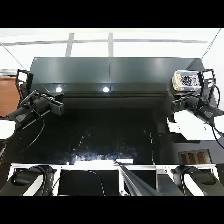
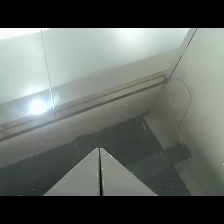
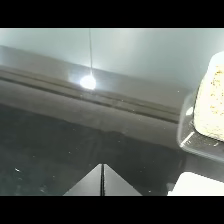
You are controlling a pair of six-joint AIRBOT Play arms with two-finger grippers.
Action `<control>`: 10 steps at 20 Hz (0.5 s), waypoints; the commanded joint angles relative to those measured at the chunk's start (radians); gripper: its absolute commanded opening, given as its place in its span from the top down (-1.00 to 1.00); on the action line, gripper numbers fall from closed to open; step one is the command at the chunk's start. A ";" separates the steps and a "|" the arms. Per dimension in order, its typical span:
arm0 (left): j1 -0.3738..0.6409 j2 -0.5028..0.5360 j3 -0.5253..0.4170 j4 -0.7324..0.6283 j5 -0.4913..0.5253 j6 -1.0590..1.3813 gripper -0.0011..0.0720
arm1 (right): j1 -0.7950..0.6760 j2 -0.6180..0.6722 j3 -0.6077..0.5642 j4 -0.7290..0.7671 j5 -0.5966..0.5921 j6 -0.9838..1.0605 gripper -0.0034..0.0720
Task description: Fold the box and place the chain.
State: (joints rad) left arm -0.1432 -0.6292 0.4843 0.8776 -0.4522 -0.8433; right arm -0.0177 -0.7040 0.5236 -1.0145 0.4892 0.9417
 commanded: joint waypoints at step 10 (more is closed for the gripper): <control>0.000 -0.061 0.000 -0.037 0.114 -0.007 -0.97 | -0.125 -0.087 0.000 0.010 -0.134 0.125 -1.00</control>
State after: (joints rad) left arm -0.1432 -0.6628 0.4843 0.8650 -0.3645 -0.8452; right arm -0.0750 -0.7437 0.5240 -0.9752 0.3756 0.9874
